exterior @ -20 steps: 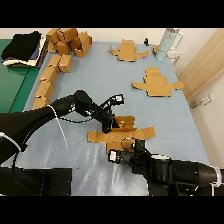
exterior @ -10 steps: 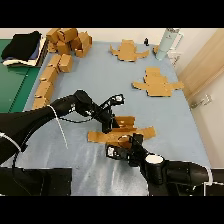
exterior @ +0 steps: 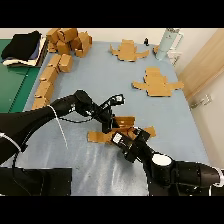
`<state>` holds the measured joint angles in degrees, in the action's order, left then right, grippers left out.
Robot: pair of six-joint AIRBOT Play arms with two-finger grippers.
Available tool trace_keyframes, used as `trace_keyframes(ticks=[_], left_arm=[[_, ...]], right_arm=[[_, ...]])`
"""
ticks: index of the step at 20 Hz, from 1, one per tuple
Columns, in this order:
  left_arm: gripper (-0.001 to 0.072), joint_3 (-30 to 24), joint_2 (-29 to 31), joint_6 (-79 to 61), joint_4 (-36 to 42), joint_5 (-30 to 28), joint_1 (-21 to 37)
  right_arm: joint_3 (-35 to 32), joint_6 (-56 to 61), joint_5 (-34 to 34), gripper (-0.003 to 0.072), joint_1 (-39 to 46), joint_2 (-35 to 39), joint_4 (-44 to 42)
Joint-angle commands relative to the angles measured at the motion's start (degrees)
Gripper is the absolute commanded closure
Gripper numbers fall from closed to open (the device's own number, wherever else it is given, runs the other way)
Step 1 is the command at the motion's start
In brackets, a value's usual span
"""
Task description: Fold the box.
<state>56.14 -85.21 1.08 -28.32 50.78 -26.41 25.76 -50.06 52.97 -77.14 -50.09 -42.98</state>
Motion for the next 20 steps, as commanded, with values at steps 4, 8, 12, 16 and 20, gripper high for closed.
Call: trace_keyframes(ticks=[4,8,12,16,20], left_arm=[[0.0696,-0.02,-0.04,0.0,0.0,-0.02,-0.02],[0.0696,-0.02,-0.04,0.0,0.0,-0.02,-0.02],[0.0696,-0.02,-0.04,0.0,0.02,0.0,-0.02],[0.0695,-0.02,-0.04,0.0,0.02,-0.02,-0.02],[0.0695,-0.02,-0.04,0.0,0.02,0.0,-0.02]], right_arm=[[0.0,1.92,3.41,-0.0034,1.27,0.68,-0.61],[-2.86,-15.47,-5.97,-0.0034,7.76,6.75,-9.05],[-3.69,-36.74,-10.03,-0.0034,17.75,13.9,-21.81],[-3.63,-57.96,-14.84,-0.0034,27.23,12.96,-34.67],[-3.1,-76.22,-16.41,-0.0034,36.46,12.66,-47.82]])
